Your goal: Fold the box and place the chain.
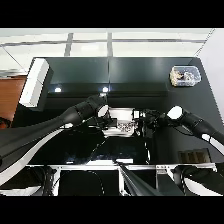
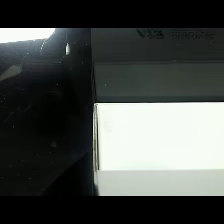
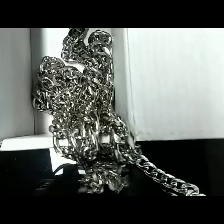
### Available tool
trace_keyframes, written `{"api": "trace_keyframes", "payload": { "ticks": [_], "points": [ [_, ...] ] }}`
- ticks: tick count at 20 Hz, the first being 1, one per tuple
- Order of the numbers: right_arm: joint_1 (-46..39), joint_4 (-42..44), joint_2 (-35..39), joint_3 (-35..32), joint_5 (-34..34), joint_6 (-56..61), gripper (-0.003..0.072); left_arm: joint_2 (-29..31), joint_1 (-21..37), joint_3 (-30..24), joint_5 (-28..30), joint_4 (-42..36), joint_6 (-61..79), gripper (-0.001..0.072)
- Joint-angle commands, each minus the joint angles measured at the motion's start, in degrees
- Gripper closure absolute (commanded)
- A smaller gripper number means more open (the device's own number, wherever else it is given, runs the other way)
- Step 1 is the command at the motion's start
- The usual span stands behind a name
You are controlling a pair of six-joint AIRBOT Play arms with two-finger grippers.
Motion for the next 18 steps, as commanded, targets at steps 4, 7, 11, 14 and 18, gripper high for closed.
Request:
{"api": "trace_keyframes", "payload": {
  "ticks": [4, 7, 11, 14, 18],
  "points": [
    [0.04, -0.48, 0.76, -0.02, 2.05, 9.86, 0.067, 0.02, -0.02, 0.0, 0.11, 0.04, 0.0, 0.0678],
    [-1.33, -2.86, 3.63, 0.02, 1.88, 18.32, 0.0672, 0.02, -0.02, 0.0, 0.11, 0.04, 0.0, 0.0678],
    [-4.7, -4.72, 11.63, 1.36, 5.51, 30.64, 0.0673, 0.02, -0.02, 0.0, 0.11, 0.02, 0.0, 0.0678],
    [-6.12, -4.63, 16.7, 4.85, 11.76, 36.85, 0.0674, 0.02, -0.02, 0.0, 0.09, 0.02, 0.0, 0.0678],
    [-6.01, 4.0, 18.32, 9.81, 20.17, 41.33, 0.0673, 0.02, -0.02, 0.0, 0.11, 0.02, 0.0, 0.0678]
  ]
}}
